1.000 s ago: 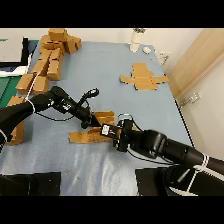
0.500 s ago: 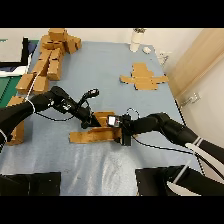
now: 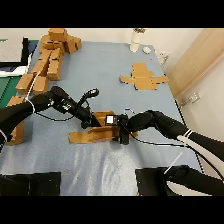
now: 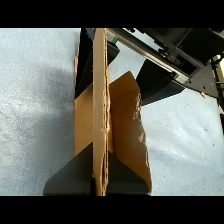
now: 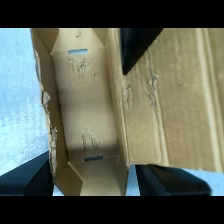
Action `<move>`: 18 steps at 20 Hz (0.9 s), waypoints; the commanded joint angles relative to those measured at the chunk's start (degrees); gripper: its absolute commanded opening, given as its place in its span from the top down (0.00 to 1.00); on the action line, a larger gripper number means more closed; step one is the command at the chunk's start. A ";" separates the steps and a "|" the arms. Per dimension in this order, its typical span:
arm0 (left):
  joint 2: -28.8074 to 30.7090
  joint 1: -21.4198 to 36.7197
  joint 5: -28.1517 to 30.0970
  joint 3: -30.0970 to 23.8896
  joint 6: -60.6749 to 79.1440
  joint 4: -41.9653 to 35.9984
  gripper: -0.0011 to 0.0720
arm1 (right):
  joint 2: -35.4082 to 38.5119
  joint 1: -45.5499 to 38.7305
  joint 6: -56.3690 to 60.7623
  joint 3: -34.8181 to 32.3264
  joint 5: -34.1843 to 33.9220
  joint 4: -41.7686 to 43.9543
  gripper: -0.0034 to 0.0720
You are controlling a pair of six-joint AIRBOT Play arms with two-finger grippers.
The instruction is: Fold the box.
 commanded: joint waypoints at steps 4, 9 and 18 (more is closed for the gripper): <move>-0.02 -0.02 0.00 0.04 0.02 0.00 0.97 | -0.24 -0.04 -0.33 -0.11 -1.14 -0.59 0.00; -0.02 -0.02 0.00 0.04 0.02 0.00 0.97 | -3.76 -0.04 -0.39 -0.09 -0.98 -0.48 0.00; -0.02 -0.02 0.00 0.02 0.02 0.00 0.97 | -4.31 -0.02 -0.37 0.04 -0.31 -0.44 0.02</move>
